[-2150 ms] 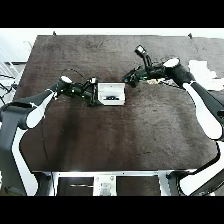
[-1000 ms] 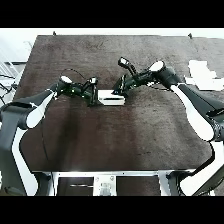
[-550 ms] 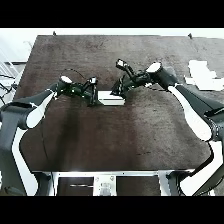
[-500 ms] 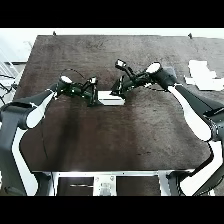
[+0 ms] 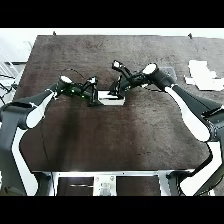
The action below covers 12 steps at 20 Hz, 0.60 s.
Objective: Fold the box and place the chain.
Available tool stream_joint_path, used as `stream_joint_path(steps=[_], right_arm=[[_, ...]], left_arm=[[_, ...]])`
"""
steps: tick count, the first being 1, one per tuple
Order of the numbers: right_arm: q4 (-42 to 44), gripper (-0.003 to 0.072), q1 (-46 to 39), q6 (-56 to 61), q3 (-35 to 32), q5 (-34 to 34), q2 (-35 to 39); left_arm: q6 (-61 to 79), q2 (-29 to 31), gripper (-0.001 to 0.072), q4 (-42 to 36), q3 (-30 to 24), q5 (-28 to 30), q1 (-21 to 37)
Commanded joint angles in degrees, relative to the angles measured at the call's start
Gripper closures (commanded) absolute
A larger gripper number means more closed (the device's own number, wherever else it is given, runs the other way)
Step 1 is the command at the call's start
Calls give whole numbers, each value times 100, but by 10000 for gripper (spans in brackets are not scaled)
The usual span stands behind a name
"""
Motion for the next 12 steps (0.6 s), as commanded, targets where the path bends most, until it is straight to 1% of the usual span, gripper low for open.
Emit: stream_joint_path(steps=[1, 6, 12], right_arm=[[-48, 389, 9, 39, 7, -22, 2], [-249, 394, 9, 190, 4, 20, 2], [-256, 393, 26, 190, -105, 20, 0]], left_arm=[[7, 0, 292, 2, 2, -2, -4], [7, 0, 292, 2, 2, -2, -4], [7, 0, 292, 2, 2, -2, -4]])
